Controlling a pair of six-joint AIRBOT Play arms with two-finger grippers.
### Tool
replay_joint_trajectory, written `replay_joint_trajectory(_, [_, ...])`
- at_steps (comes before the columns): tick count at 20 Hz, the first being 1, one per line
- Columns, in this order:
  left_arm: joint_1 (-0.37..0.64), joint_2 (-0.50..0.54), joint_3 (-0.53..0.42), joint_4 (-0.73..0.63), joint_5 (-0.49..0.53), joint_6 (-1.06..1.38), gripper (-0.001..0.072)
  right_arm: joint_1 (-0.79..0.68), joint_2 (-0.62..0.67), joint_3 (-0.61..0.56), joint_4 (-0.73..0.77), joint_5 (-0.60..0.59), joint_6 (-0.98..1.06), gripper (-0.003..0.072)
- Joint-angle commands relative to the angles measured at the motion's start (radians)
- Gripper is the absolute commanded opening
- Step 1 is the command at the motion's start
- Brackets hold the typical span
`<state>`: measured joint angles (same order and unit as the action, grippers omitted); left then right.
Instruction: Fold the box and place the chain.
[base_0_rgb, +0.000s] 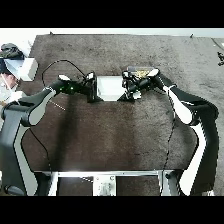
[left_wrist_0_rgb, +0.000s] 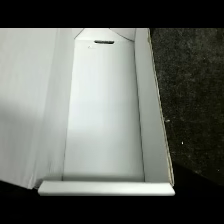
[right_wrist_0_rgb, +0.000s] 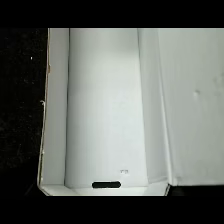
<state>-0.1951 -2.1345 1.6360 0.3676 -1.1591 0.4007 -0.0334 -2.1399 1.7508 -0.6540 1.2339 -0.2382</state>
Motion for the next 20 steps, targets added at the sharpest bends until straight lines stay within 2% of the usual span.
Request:
replay_joint_trajectory(1, [0.001,0.000,0.000,0.044,-0.016,0.001,0.0713,0.001,0.000,0.001,0.000,0.000,0.000,0.0399])
replay_joint_trajectory(20, [0.002,-0.001,0.000,0.026,-0.034,0.026,0.0712,0.001,0.000,0.001,0.000,0.000,0.000,0.0400])
